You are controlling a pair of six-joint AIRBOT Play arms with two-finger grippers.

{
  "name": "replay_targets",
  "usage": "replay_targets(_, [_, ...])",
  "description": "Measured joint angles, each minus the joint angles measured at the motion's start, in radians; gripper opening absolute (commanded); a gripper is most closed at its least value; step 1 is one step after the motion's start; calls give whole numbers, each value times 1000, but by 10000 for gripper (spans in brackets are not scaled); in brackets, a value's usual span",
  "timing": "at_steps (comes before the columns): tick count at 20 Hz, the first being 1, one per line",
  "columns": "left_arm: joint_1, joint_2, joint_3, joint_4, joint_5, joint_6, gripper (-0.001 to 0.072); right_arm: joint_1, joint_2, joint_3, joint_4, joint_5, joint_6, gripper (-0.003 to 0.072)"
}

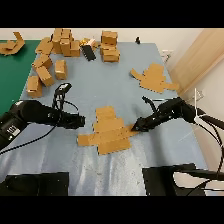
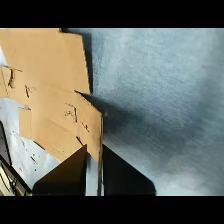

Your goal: Fold the box.

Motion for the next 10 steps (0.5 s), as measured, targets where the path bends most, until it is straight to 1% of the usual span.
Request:
replay_targets(2, [74,-6,1,-91,-41,75,13,13,-7,0,8,2,-8,147])
replay_targets(4, [150,-23,1,-177,-100,145,12,31,-16,1,18,6,-16,5])
replay_targets(7, [233,-70,1,-262,-181,219,13,72,-24,1,51,5,-42,4])
replay_targets(10, [273,-138,1,-304,-218,267,13,124,-12,-14,84,17,-73,3])
